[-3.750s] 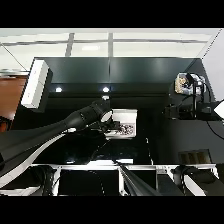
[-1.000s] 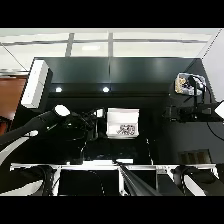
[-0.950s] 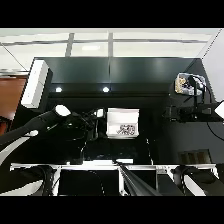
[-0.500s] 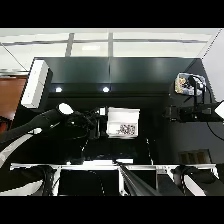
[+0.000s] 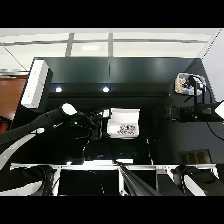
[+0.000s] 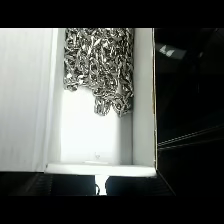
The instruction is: Fold the box and place the chain.
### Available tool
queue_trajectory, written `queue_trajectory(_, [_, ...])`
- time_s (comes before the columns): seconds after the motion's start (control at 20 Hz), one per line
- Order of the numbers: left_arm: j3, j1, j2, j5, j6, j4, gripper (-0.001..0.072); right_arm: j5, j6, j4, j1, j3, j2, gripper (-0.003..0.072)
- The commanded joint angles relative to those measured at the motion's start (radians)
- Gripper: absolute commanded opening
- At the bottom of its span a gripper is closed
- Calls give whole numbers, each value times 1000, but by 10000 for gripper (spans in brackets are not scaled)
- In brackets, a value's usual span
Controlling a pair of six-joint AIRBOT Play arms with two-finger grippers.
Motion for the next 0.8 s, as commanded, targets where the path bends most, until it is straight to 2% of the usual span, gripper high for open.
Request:
queue_trajectory(0.0, [2,-2,-1,11,1,1,434,-83,-10,23,1,1,-3,308])
queue_trajectory(0.05, [2,-2,-1,12,1,1,434,-135,-10,54,1,1,-10,320])
queue_trajectory(0.1, [2,-2,-1,19,1,1,434,-183,-21,98,1,2,-29,511])
queue_trajectory(0.15, [2,-2,-1,29,-3,0,435,-229,-93,174,1,4,-60,655])
queue_trajectory(0.25, [3,-2,-1,37,-2,0,435,-309,-243,308,25,17,-143,655])
queue_trajectory(0.5, [3,-2,-1,37,-2,1,435,-378,-380,330,164,103,-381,652])
queue_trajectory(0.6, [3,-2,-1,37,-2,1,435,-315,-618,338,227,103,-404,651])
queue_trajectory(0.7, [3,-2,-1,37,-2,1,435,-148,-918,330,244,119,-386,651])
queue_trajectory(0.75, [3,-2,-1,37,-2,1,435,-82,-970,322,238,135,-372,651])
